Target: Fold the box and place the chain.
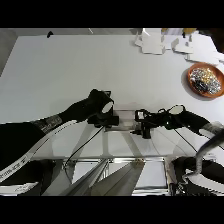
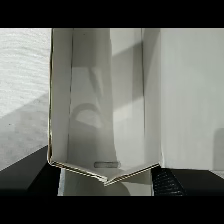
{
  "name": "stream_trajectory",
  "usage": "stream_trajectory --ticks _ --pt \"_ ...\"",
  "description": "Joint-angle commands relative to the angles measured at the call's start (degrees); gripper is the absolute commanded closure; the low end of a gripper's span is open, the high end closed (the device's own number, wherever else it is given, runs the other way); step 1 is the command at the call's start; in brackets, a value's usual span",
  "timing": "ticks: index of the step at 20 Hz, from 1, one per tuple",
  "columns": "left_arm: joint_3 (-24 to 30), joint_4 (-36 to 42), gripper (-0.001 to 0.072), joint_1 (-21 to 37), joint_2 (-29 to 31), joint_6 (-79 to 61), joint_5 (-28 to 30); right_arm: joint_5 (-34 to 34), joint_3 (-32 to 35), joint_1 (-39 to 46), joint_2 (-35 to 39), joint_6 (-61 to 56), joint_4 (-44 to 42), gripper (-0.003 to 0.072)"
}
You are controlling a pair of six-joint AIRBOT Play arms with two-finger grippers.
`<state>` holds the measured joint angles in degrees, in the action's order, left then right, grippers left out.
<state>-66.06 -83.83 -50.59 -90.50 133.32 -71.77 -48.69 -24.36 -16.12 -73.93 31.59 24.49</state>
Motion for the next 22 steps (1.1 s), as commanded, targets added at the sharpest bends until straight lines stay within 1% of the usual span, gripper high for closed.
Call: stream_trajectory --ticks 1,3,4,5,8,9,10,11,12,14,20,21,22 --pt "-0.1 -2.6 0.0411 0.3 2.6 0.0 -1.0 0.0 0.0 0.0 0.0 -0.1 -0.1 0.0387" --pt "0.0 -3.1 0.0402 -0.3 3.2 0.1 -1.0 0.0 0.0 0.0 0.0 -0.1 -0.1 0.0387" --pt "0.0 -3.2 0.0355 -0.7 3.2 0.5 -1.0 0.0 0.0 0.0 0.0 -0.1 -0.1 0.0387" --pt "0.4 -3.5 0.0350 -1.3 3.2 0.5 -0.5 0.0 0.0 0.0 0.0 -0.1 -0.1 0.0387" --pt "3.0 -3.5 0.0365 -2.4 3.2 4.0 1.7 0.0 0.0 0.0 0.0 -0.1 -0.1 0.0387" --pt "3.9 -3.4 0.0382 -2.4 3.2 5.3 2.3 0.0 0.0 0.0 0.0 -0.1 -0.1 0.0387" --pt "4.4 -3.2 0.0419 -2.4 3.2 5.9 2.8 0.0 0.0 0.0 0.0 -0.1 -0.1 0.0387" --pt "4.5 -3.2 0.0472 -2.5 3.2 6.0 3.4 0.0 0.0 0.0 0.0 -0.1 -0.1 0.0387" --pt "4.5 -3.2 0.0504 -2.5 3.2 6.1 4.1 0.0 0.0 0.0 0.0 -0.1 -0.1 0.0387" --pt "4.5 -3.2 0.0504 -2.5 3.1 6.3 5.7 0.0 0.0 0.0 0.0 -0.1 -0.1 0.0387" --pt "4.6 -2.6 0.0506 -2.9 2.2 6.3 6.8 0.0 0.0 0.0 0.0 -0.1 -0.1 0.0387" --pt "4.6 -2.4 0.0518 -3.1 2.1 6.3 7.0 0.0 0.0 0.0 0.0 -0.1 -0.1 0.0387" --pt "4.6 -2.5 0.0614 -3.1 2.0 6.3 7.0 0.0 0.0 0.0 0.0 -0.1 -0.1 0.0387"
